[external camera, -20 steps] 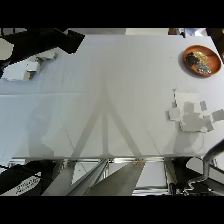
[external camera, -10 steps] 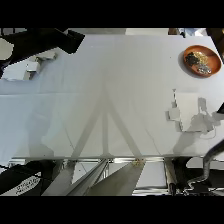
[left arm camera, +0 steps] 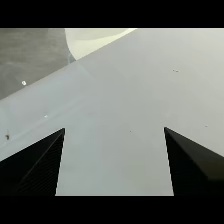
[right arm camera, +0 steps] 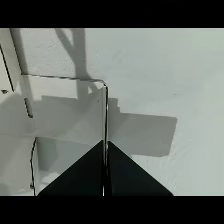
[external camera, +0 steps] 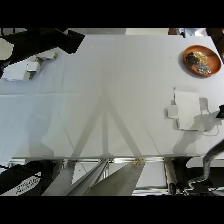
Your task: Fold the box and place the chain.
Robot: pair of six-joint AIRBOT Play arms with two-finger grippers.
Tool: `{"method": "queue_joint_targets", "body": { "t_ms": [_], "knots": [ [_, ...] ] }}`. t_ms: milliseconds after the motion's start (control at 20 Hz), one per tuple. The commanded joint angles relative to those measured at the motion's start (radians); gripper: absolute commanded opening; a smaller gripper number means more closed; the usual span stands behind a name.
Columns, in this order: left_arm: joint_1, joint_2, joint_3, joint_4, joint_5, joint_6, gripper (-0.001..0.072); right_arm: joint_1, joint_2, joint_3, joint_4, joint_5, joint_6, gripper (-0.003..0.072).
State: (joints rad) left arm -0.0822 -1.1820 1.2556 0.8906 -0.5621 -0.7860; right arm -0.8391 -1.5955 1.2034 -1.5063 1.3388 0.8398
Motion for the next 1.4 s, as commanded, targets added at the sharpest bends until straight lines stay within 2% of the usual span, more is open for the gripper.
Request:
{"method": "queue_joint_targets", "body": {
  "t_ms": [0, 250, 500, 850, 1050, 1200, 1350],
  "knots": [
    [0.0, 0.0, 0.0, 0.0, 0.0, 0.0, 0.0703, 0.001, 0.002, 0.0, 0.085, 0.038, -0.04, 0.0013],
    [0.0, 0.0, 0.0, 0.0, 0.0, 0.0, 0.0703, 0.02, 0.007, 0.0, 0.368, 0.073, -0.116, 0.0013],
    [0.0, 0.0, 0.0, 0.0, 0.0, 0.0, 0.0703, 0.218, 0.006, 0.0, 0.481, 0.025, -0.171, 0.0013],
    [0.0, 0.0, 0.0, 0.0, 0.0, 0.0, 0.0703, 0.631, 0.005, 0.0, 0.842, -0.192, -0.274, 0.0013],
    [0.0, 0.0, 0.0, 0.0, 0.0, 0.0, 0.0703, 0.828, 0.002, 0.0, 0.936, -0.338, -0.325, 0.0013],
    [0.0, 0.0, 0.0, 0.0, 0.0, 0.0, 0.0703, 0.912, -0.011, -0.005, 0.968, -0.449, -0.365, 0.0012],
    [0.0, 0.0, 0.0, 0.0, 0.0, 0.0, 0.0703, 0.931, -0.011, -0.053, 1.094, -0.575, -0.491, 0.0012]
  ]
}}
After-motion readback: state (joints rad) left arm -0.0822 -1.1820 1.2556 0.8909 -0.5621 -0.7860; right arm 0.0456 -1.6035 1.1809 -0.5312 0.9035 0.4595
